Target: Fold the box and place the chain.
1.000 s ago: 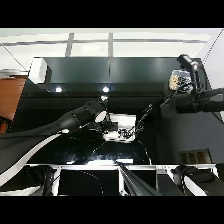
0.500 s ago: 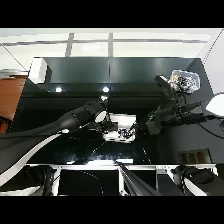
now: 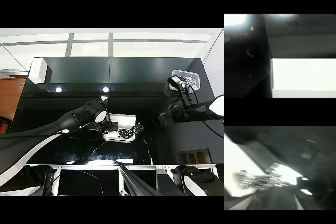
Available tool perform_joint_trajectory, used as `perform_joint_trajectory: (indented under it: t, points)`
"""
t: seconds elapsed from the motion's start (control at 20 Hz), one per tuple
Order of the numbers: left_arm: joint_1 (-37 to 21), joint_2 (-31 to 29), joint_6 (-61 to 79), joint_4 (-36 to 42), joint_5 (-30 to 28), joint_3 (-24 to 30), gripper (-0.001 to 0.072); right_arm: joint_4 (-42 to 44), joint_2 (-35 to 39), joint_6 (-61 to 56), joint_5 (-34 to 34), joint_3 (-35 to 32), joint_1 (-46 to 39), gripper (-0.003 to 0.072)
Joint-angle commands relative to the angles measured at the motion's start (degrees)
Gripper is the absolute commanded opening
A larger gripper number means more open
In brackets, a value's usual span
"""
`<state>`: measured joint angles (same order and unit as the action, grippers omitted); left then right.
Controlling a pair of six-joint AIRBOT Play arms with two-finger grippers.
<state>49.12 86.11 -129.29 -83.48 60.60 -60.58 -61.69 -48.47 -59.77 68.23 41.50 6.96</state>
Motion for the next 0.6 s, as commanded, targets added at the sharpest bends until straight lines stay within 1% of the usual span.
perform_joint_trajectory:
  t: [0.0, 0.05, 0.1, 0.15, 0.35, 0.55]
  points:
    - [0.0, 0.0, 0.0, 0.0, -0.11, 0.02, 0.0033, -3.63, -0.02, 13.31, -12.72, -8.26, -1.42, 0.0601]
    - [0.0, 0.0, 0.0, 0.0, -0.09, 0.02, 0.0032, -3.28, -0.02, 19.71, -17.05, -10.97, 0.2, 0.0713]
    - [0.0, 0.0, 0.0, 0.0, -0.09, 0.02, 0.0033, -3.76, -0.04, 27.93, -20.26, -13.22, 2.32, 0.0714]
    - [0.0, 0.0, 0.0, 0.02, -0.04, 0.02, 0.0033, -3.98, -0.37, 34.12, -20.74, -14.16, 4.2, 0.0714]
    - [-0.02, 0.0, -0.17, 0.0, -0.09, 0.02, 0.0033, -1.7, -4.94, 41.99, -20.94, -14.97, 8.48, 0.0703]
    - [0.0, 0.0, -0.17, 0.04, 0.15, 0.02, 0.0033, 7.19, -9.29, 53.96, -21.75, -14.97, 8.41, 0.0704]
